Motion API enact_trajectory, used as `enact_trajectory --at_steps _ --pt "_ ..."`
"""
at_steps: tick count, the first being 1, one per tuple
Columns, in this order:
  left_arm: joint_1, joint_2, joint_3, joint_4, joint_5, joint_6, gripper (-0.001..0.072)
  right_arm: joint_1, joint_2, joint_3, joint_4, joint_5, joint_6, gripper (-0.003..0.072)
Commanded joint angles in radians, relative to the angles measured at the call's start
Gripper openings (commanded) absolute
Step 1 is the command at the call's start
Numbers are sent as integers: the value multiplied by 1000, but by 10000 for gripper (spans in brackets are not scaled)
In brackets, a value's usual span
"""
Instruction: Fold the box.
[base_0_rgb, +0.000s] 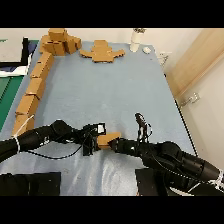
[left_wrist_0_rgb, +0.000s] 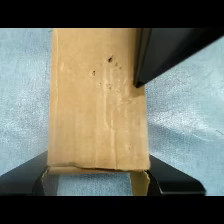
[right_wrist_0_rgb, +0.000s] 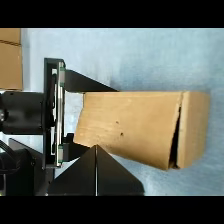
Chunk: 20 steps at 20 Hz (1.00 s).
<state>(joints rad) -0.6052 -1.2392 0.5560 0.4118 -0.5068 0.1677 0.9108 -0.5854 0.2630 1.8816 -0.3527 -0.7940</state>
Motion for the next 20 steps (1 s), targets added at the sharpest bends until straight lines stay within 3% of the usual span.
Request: enact_trajectory --at_steps 1,10,20 --pt "0 0 0 0 0 0 523 8 -2 -1 -18 -28 0 1" --pt "0 0 0 0 0 0 522 8 -94 0 -39 -22 0 1" --pt "0 0 0 0 0 0 523 8 -77 6 -39 3 -8 0"
